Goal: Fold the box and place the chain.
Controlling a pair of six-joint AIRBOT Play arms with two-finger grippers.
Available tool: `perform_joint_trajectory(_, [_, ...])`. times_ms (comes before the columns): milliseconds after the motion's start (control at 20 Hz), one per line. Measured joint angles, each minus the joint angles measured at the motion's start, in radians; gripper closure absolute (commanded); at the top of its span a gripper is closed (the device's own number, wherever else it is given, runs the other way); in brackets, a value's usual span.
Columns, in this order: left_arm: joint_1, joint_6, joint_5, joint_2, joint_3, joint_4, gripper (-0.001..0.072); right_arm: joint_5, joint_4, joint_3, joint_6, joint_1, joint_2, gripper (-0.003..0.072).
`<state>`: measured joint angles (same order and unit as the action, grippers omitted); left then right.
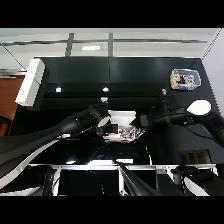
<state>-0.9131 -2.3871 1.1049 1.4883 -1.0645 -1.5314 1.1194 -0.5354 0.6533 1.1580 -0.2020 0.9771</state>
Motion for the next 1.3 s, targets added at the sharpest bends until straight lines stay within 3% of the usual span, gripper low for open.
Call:
perform_joint_trajectory(150, [0.000, 0.000, 0.000, 0.000, 0.000, 0.000, 0.0676, 0.013, -0.013, 0.006, -0.093, 0.148, -0.022, 0.0370])
perform_joint_trajectory(200, [0.000, 0.000, 0.000, 0.000, 0.000, 0.000, 0.0676, 0.007, -0.022, 0.000, -0.138, 0.184, -0.027, 0.0113])
perform_joint_trajectory(250, [0.000, 0.000, 0.000, 0.000, 0.000, 0.000, 0.0676, 0.006, -0.029, -0.012, -0.197, 0.211, -0.029, -0.0021])
perform_joint_trajectory(450, [0.000, 0.000, 0.000, 0.000, 0.000, 0.000, 0.0676, -0.082, -0.039, -0.073, -0.428, 0.195, -0.035, -0.0021])
perform_joint_trajectory(750, [0.000, 0.000, 0.000, 0.000, 0.000, 0.000, 0.0676, -0.258, -0.226, -0.108, -0.721, 0.045, -0.025, -0.0013])
perform_joint_trajectory(1300, [0.000, 0.000, -0.001, 0.000, 0.000, 0.000, 0.0676, -0.337, -0.253, -0.223, -0.988, -0.104, 0.023, -0.0014])
